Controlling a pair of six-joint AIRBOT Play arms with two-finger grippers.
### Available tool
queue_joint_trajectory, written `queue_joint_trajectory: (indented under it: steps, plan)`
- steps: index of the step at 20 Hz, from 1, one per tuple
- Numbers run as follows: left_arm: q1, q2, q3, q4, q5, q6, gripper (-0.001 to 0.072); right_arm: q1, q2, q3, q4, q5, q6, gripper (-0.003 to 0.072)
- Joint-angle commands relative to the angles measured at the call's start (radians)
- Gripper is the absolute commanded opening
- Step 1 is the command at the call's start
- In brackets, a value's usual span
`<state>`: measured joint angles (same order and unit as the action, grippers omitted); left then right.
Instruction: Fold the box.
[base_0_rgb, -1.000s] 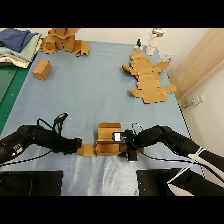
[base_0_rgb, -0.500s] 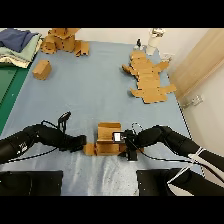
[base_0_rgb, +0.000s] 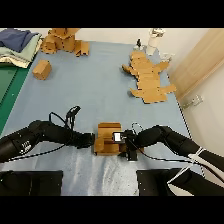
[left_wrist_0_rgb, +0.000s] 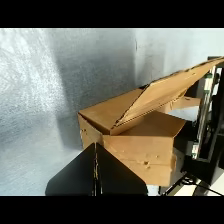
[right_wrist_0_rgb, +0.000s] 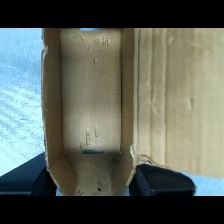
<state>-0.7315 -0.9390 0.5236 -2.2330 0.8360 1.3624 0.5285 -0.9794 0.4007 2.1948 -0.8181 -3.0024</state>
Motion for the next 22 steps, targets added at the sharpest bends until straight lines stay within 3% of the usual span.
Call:
queue_joint_trajectory:
  steps: [1, 6, 9, 10, 11, 12, 22]
  plan:
    - [-0.032, 0.000, 0.051, 0.103, 0.009, -0.118, 0.0008, 0.000, 0.000, 0.000, 0.000, 0.000, 0.000, 0.0504]
    - [-0.101, 0.000, 0.104, 0.219, 0.046, -0.320, 0.0008, 0.000, 0.000, 0.000, 0.000, 0.000, 0.000, 0.0504]
    - [-0.138, -0.001, 0.114, 0.212, 0.043, -0.363, 0.0016, 0.000, 0.000, 0.000, 0.000, 0.000, 0.000, 0.0504]
    - [-0.142, -0.001, 0.114, 0.212, 0.042, -0.373, 0.0076, 0.000, 0.000, 0.000, 0.000, 0.000, 0.000, 0.0504]
    - [-0.142, -0.001, 0.114, 0.213, 0.043, -0.393, 0.0329, 0.000, 0.000, 0.000, 0.000, 0.000, 0.000, 0.0504]
    - [-0.142, -0.001, 0.114, 0.214, 0.043, -0.394, 0.0370, 0.000, 0.000, 0.000, 0.000, 0.000, 0.000, 0.0504]
    - [-0.142, -0.005, 0.114, 0.240, 0.078, -0.414, 0.0367, 0.000, 0.000, 0.000, 0.000, 0.000, 0.000, 0.0504]
